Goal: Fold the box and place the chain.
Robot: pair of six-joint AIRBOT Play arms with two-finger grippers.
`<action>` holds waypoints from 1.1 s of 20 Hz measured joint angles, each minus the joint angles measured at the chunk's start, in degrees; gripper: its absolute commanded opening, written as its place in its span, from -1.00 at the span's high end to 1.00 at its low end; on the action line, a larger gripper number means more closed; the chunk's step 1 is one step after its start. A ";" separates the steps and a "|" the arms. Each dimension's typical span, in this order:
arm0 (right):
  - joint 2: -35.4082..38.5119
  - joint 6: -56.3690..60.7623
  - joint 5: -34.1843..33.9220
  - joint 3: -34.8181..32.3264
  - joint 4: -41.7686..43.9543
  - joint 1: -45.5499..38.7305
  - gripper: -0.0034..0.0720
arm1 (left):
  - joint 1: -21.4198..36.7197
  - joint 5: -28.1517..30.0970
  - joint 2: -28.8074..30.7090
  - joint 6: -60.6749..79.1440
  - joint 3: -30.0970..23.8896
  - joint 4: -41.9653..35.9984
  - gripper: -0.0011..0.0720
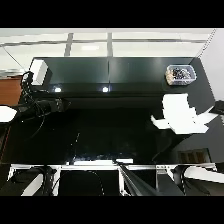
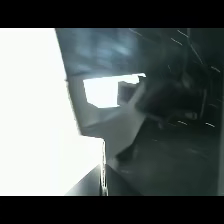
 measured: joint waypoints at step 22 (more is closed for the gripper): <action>39.60 7.80 -45.31 -53.11 46.27 56.17 0.87 | -10.84 -12.66 -29.20 12.31 11.87 -20.04 -0.95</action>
